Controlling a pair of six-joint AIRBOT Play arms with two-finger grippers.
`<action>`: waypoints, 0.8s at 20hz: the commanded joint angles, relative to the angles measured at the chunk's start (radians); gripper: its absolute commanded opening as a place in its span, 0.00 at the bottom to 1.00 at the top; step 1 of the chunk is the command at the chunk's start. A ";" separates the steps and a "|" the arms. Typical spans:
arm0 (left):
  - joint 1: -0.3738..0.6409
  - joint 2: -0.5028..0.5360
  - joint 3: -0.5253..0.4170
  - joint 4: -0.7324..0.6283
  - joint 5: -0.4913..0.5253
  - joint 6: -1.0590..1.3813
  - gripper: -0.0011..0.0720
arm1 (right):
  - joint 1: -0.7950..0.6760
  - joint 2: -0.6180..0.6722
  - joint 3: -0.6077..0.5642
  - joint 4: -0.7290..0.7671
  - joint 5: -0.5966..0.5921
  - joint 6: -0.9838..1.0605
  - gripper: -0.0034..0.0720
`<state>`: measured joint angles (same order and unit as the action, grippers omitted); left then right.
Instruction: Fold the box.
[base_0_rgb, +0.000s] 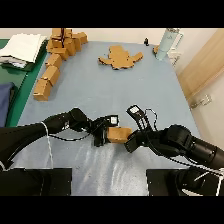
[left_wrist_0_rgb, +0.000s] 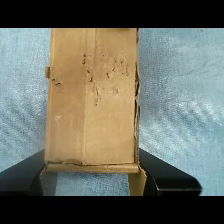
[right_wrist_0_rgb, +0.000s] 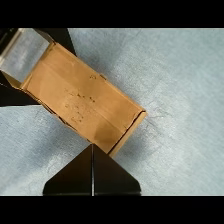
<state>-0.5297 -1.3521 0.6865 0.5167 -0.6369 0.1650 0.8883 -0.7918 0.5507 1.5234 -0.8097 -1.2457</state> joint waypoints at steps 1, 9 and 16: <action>0.000 -0.001 0.000 0.000 0.000 0.000 0.57 | 0.000 -0.007 0.001 -0.001 -0.001 0.000 0.05; 0.000 -0.001 0.000 0.000 0.000 0.000 0.57 | 0.000 -0.007 0.000 -0.027 -0.002 0.000 0.05; 0.000 -0.001 0.000 0.000 0.000 0.000 0.57 | 0.000 -0.007 0.000 -0.035 -0.003 0.000 0.05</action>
